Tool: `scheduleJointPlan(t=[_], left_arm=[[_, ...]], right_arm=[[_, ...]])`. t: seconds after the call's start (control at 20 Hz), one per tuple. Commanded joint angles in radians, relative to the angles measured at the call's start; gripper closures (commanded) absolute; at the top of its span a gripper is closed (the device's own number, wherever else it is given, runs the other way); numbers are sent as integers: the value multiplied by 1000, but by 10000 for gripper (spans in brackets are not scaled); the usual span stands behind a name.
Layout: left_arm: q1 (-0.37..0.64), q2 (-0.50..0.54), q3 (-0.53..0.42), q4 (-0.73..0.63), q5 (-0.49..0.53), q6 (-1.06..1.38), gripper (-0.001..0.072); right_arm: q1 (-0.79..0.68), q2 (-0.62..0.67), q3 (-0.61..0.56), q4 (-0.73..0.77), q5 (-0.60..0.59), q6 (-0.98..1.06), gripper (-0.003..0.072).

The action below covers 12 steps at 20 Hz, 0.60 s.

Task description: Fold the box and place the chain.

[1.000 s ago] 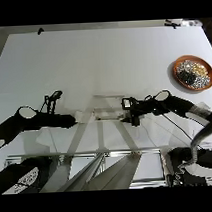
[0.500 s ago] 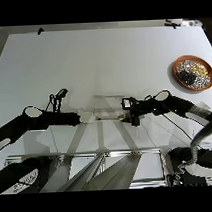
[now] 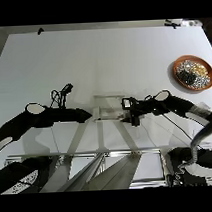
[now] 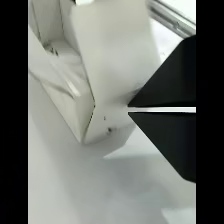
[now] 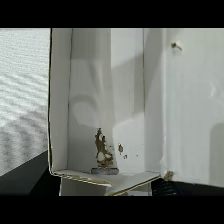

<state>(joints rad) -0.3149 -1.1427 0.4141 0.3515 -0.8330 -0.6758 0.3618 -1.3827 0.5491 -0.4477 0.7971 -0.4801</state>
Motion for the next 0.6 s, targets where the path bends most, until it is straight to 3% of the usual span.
scheduleJointPlan(t=[0.0,0.05,0.1,0.15,0.2,0.45,0.55], left_arm=[[-24,-1,32,-15,-10,5,669],[-26,-1,37,-14,-10,5,664],[-26,-1,37,-15,-8,5,595],[-26,-1,37,-10,-7,4,480],[-26,-1,37,2,-7,-3,434],[-26,-1,37,13,-8,-5,421],[-35,-1,39,16,1,-29,302]], right_arm=[[0,1,0,0,0,0,304],[0,1,0,0,0,0,304],[0,1,0,0,0,0,304],[0,1,0,0,0,0,304],[0,1,0,0,0,0,304],[0,1,0,0,0,0,304],[0,1,0,0,0,0,304]])
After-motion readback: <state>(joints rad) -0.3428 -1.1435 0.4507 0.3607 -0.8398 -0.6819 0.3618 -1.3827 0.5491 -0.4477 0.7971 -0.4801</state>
